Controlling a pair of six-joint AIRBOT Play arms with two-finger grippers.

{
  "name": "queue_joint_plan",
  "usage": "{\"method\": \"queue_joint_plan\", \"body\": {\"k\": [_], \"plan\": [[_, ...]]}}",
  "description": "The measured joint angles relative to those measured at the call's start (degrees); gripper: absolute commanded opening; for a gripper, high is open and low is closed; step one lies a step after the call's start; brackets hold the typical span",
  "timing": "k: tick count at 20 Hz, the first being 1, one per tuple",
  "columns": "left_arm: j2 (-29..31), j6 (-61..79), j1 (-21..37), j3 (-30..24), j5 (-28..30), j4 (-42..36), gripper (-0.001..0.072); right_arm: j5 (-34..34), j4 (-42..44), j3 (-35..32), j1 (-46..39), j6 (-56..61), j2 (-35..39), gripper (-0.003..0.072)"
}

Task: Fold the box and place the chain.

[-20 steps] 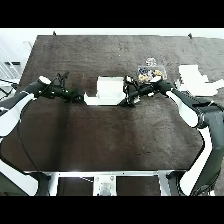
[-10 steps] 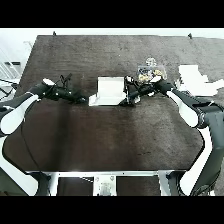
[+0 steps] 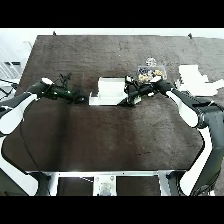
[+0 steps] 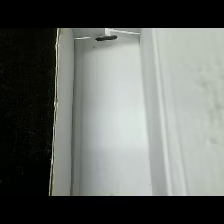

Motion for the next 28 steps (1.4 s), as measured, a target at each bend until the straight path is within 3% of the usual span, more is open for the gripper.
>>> {"method": "queue_joint_plan", "body": {"k": [10,22,23,24,28], "plan": [[0.2,-3.4,-2.6,0.1,2.4,4.9,0.0018,0.0,-0.1,0.0,0.0,0.0,0.0,0.0531],[-1.1,-2.4,-4.2,2.2,4.3,4.6,0.0024,0.0,-0.1,0.0,0.0,-0.1,0.0,0.0531],[-1.1,-2.2,-4.2,2.5,4.1,4.6,0.0149,0.0,-0.1,0.0,0.0,-0.1,0.0,0.0531],[-1.1,-2.0,-4.1,2.8,3.9,4.1,0.0173,0.0,-0.1,0.0,0.0,-0.1,0.0,0.0531],[-1.0,-1.5,-4.1,3.2,3.1,2.9,0.0170,0.0,-0.1,0.0,0.0,-0.1,0.0,0.0532]]}}
